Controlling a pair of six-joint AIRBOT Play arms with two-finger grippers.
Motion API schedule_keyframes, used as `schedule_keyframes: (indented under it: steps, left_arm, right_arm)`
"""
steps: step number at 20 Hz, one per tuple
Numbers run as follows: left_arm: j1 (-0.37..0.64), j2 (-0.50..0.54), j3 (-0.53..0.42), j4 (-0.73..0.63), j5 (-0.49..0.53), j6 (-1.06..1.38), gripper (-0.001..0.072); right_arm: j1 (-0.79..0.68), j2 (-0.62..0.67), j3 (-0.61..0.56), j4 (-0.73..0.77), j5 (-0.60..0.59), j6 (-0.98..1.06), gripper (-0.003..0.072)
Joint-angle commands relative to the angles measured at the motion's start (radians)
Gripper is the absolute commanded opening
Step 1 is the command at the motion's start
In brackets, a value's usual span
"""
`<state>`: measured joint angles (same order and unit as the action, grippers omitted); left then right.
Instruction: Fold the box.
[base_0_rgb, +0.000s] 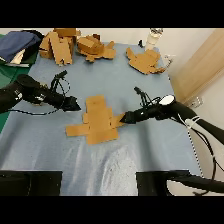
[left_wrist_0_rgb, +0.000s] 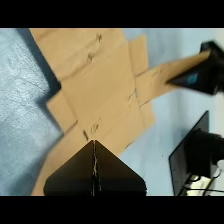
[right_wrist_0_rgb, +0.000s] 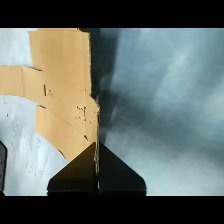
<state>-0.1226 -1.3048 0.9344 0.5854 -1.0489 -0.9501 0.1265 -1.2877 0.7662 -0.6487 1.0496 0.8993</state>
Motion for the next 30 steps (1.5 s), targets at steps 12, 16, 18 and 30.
schedule_keyframes:
  steps: [12, 16, 18, 30]
  left_arm:
    - [0.074, -0.108, 0.000, 0.025, -0.060, 0.015, 0.0459]
    - [0.073, -0.113, -0.003, 0.026, -0.062, 0.019, 0.0288]
    - [0.072, -0.129, -0.014, 0.024, -0.062, 0.019, 0.0291]
    - [0.010, -0.315, -0.023, -0.323, -0.036, 0.269, 0.0306]
  right_arm:
    - [0.219, 0.215, -0.255, -0.060, -0.350, 0.081, 0.0004]
    - [0.219, 0.216, -0.254, -0.059, -0.350, 0.081, 0.0003]
    - [0.219, 0.218, -0.254, -0.058, -0.351, 0.081, 0.0004]
    - [0.219, 0.218, -0.254, -0.058, -0.351, 0.081, 0.0003]
